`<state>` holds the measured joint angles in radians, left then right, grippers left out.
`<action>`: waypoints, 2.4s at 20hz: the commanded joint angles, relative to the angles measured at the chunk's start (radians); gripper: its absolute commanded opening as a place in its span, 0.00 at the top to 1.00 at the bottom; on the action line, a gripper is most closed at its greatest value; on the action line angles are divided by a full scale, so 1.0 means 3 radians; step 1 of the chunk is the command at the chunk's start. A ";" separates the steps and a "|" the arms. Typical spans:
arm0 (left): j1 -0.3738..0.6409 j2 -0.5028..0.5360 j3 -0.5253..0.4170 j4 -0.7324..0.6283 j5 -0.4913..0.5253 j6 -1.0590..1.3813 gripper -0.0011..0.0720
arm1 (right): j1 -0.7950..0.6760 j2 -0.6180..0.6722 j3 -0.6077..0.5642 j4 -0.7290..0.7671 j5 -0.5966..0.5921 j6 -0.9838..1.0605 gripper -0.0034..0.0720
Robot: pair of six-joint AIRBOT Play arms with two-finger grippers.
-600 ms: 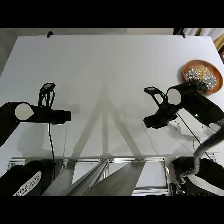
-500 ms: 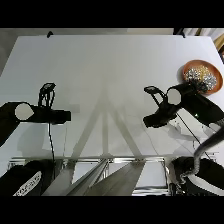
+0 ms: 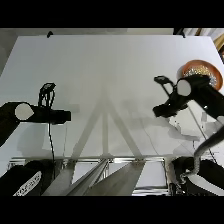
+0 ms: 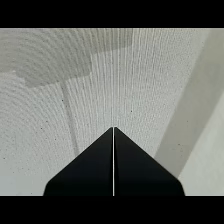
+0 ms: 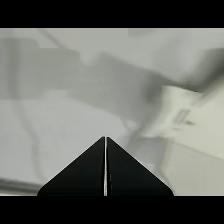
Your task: Fold the box and place the chain.
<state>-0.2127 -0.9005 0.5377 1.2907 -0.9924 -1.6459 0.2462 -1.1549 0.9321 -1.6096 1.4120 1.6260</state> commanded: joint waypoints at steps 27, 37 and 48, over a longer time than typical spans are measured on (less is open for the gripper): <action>-0.0003 0.0000 -0.0001 0.0001 0.0001 0.0000 0.97 | -0.2736 -0.1003 0.0202 -0.1001 0.0025 -0.0801 0.66; -0.0003 0.0000 0.0000 0.0001 0.0001 0.0000 0.97 | -0.2040 -0.0125 0.0089 -0.0191 -0.0228 -0.1328 0.94; -0.0003 0.0000 0.0000 0.0001 0.0001 0.0000 0.97 | -0.0710 0.1110 -0.1291 0.1484 -0.1231 -0.1483 0.94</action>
<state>-0.2127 -0.9005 0.5377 1.2911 -0.9924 -1.6459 -0.0692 -0.8635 0.6304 -1.2350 1.1240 1.1873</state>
